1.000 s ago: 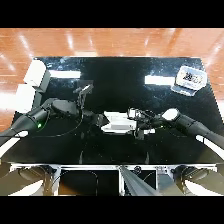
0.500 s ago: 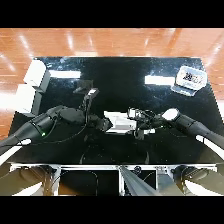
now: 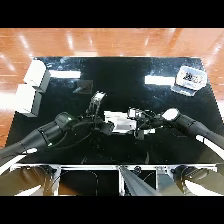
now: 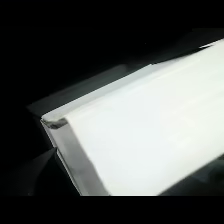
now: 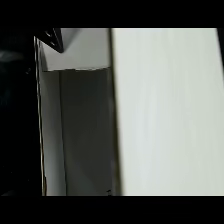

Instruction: Fold the box and place the chain.

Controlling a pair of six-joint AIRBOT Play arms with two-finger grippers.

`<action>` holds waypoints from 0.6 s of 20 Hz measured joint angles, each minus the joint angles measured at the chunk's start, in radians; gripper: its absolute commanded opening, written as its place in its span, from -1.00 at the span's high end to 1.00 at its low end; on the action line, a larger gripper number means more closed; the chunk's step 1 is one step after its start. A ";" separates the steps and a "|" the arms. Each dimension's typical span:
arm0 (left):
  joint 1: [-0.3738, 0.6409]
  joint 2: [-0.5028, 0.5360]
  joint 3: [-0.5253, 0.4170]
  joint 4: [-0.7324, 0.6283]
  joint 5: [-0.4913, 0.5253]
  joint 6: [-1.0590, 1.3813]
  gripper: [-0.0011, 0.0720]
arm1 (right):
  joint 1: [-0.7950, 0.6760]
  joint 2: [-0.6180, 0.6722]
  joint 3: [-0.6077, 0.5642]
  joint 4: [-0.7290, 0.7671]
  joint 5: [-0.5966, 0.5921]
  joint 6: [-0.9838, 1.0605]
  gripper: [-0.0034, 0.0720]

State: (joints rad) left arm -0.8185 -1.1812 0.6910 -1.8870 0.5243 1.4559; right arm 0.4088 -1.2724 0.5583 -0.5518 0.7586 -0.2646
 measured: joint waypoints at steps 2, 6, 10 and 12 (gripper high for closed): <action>-0.035 0.000 0.000 0.131 -0.023 -0.133 -0.74 | 0.000 0.000 0.000 0.000 0.000 0.000 -0.75; -0.066 0.000 0.000 0.301 -0.035 -0.331 -0.74 | 0.000 0.000 0.000 0.000 0.000 0.000 -0.75; -0.076 -0.002 0.000 0.365 -0.017 -0.463 -0.74 | 0.000 0.000 0.000 0.000 0.000 0.000 -0.75; -0.077 -0.010 0.000 0.379 -0.011 -0.517 -0.74 | 0.000 0.000 0.000 0.000 0.000 0.000 -0.75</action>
